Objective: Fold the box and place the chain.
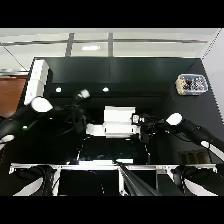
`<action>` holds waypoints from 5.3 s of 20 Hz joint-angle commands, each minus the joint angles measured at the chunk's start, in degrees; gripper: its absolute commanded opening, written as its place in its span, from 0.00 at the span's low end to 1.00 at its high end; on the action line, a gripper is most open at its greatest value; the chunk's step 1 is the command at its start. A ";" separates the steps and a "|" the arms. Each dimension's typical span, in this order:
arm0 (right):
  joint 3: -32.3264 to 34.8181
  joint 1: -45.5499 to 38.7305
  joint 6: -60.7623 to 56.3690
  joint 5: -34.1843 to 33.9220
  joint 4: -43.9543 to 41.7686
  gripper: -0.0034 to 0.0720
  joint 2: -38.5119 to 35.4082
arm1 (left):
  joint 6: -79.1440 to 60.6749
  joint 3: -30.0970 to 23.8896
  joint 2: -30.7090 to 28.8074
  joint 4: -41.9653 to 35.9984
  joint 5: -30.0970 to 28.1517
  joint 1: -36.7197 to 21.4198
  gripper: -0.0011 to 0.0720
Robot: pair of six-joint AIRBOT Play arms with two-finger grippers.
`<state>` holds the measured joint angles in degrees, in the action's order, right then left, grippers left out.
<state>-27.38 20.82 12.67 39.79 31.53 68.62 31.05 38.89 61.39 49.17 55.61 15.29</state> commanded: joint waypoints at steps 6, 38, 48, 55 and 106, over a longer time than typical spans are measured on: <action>0.02 0.00 0.02 0.02 0.00 0.58 0.04 | 40.44 -10.29 1.11 -5.44 11.67 -21.66 0.05; 0.02 0.00 0.00 0.02 0.00 0.58 0.04 | 19.80 3.72 18.27 -18.95 7.48 3.76 0.85; 0.02 0.00 0.02 0.02 0.00 0.58 0.04 | 46.21 10.73 18.01 -8.20 2.56 11.89 0.85; 0.02 0.00 0.02 0.02 0.00 0.58 0.04 | 62.05 12.04 18.03 4.33 -0.20 17.70 0.85; 0.02 0.00 0.02 0.02 0.00 0.58 0.04 | 92.50 26.69 25.94 34.14 9.18 31.89 0.51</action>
<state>-27.38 20.82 12.60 39.68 31.44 68.64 119.70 65.56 87.13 79.22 64.66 46.44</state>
